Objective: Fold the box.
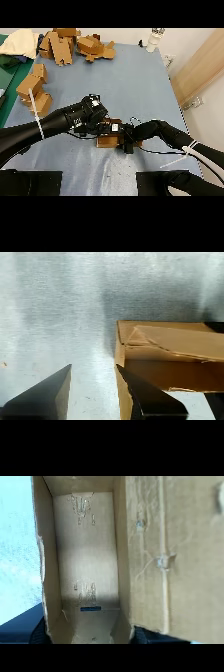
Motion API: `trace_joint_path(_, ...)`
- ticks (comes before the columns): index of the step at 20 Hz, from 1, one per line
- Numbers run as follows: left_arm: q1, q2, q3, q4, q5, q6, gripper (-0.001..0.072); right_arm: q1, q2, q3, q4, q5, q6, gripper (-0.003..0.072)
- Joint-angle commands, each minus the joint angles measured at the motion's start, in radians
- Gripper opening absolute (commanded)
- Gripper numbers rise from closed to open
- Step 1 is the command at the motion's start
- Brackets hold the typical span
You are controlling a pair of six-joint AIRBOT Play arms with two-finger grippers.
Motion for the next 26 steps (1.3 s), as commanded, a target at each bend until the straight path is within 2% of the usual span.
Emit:
trace_joint_path(1, 0.002, 0.006, 0.0, 0.007, -0.007, 0.0, 0.0399, 0.0, 0.0, 0.0, 0.0, 0.0, 0.0, 0.051)
trace_joint_path(2, 0.006, 0.009, 0.0, 0.006, -0.009, 0.0, 0.0374, 0.0, 0.0, 0.0, 0.0, 0.0, 0.0, 0.0509)
trace_joint_path(3, 0.008, 0.014, 0.0, 0.007, -0.018, 0.0, 0.0152, 0.0, 0.0, 0.0, 0.0, 0.0, 0.0, 0.0509)
trace_joint_path(4, 0.011, 0.018, 0.0, 0.006, -0.029, 0.001, 0.0014, 0.0, 0.0, 0.0, 0.0, 0.0, 0.0, 0.051)
trace_joint_path(7, 0.02, 0.04, -0.001, 0.019, -0.089, 0.043, 0.0009, 0.0, 0.0, 0.0, 0.0, 0.0, 0.0, 0.0509)
trace_joint_path(9, 0.021, 0.078, -0.001, 0.082, -0.087, 0.103, 0.0009, 0.0, 0.0, 0.0, 0.0, 0.0, 0.0, 0.0509)
trace_joint_path(11, 0.057, 0.138, -0.016, 0.087, -0.011, 0.269, 0.0009, 0.0, 0.0, 0.0, 0.0, 0.0, 0.0, 0.0509)
trace_joint_path(12, 0.092, 0.176, -0.041, 0.044, 0.051, 0.406, 0.0009, 0.0, 0.0, 0.0, 0.0, 0.0, 0.0, 0.0509)
trace_joint_path(13, 0.139, 0.211, -0.076, -0.027, 0.113, 0.542, 0.0009, 0.0, 0.0, 0.0, 0.0, 0.0, 0.0, 0.0509)
trace_joint_path(14, 0.201, 0.242, -0.117, -0.152, 0.169, 0.738, 0.0009, 0.0, 0.0, 0.0, 0.0, 0.0, 0.0, 0.0509)
trace_joint_path(15, 0.283, 0.261, -0.161, -0.333, 0.201, 0.985, 0.0009, 0.0, 0.0, 0.0, 0.0, 0.0, 0.0, 0.0509)
trace_joint_path(17, 0.467, 0.251, -0.229, -0.678, 0.183, 1.419, 0.0011, 0.0, 0.0, 0.0, 0.0, 0.001, 0.0, 0.0509)
trace_joint_path(18, 0.544, 0.231, -0.252, -0.803, 0.167, 1.615, 0.001, 0.0, 0.0, 0.0, -0.001, 0.0, 0.0, 0.051)
trace_joint_path(19, 0.611, 0.203, -0.266, -0.883, 0.169, 1.788, 0.0011, 0.0, 0.0, 0.0, -0.001, 0.0, 0.0, 0.0509)
trace_joint_path(21, 0.682, 0.153, -0.273, -0.912, 0.268, 1.993, 0.0011, 0.0, 0.0, 0.0, -0.001, 0.0, 0.0, 0.0509)
trace_joint_path(23, 0.686, 0.138, -0.29, -0.928, 0.344, 2.188, 0.001, 0.0, 0.0, 0.0, 0.0, 0.0, 0.0, 0.0509)
trace_joint_path(26, 0.695, 0.154, -0.406, -1.138, 0.351, 2.534, 0.001, 0.0, 0.0, 0.0, -0.001, 0.002, 0.0, 0.0509)
